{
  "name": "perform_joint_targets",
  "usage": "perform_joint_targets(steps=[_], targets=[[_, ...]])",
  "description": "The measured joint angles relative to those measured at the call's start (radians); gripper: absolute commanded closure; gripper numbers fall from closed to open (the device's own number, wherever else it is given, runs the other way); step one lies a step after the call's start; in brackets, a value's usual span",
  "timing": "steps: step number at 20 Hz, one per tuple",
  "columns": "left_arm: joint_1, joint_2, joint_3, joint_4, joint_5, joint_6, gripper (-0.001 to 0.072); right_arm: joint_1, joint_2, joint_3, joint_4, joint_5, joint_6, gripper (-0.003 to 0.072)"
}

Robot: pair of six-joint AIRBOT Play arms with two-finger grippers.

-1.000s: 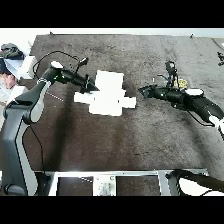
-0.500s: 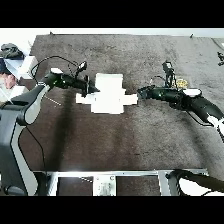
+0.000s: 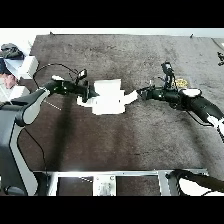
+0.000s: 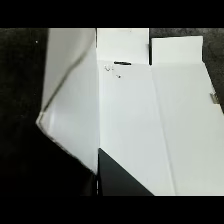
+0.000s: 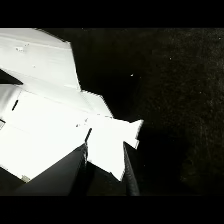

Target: Fold the box and place the chain.

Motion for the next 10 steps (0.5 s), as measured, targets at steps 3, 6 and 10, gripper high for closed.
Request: perform_joint_targets(steps=[3, 6, 10], targets=[[0.0, 0.001, -0.011, 0.01, 0.018, 0.027, 0.0698, 0.019, 0.0, 0.0, -0.001, 0.01, -0.072, 0.0185], [0.0, 0.0, -0.015, 0.015, 0.037, 0.04, 0.0697, 0.055, 0.0, 0.0, -0.002, 0.015, -0.183, 0.0092], [0.0, 0.0, -0.017, 0.02, 0.048, 0.045, 0.0697, 0.107, -0.019, 0.0, -0.012, 0.029, -0.359, 0.0091]])
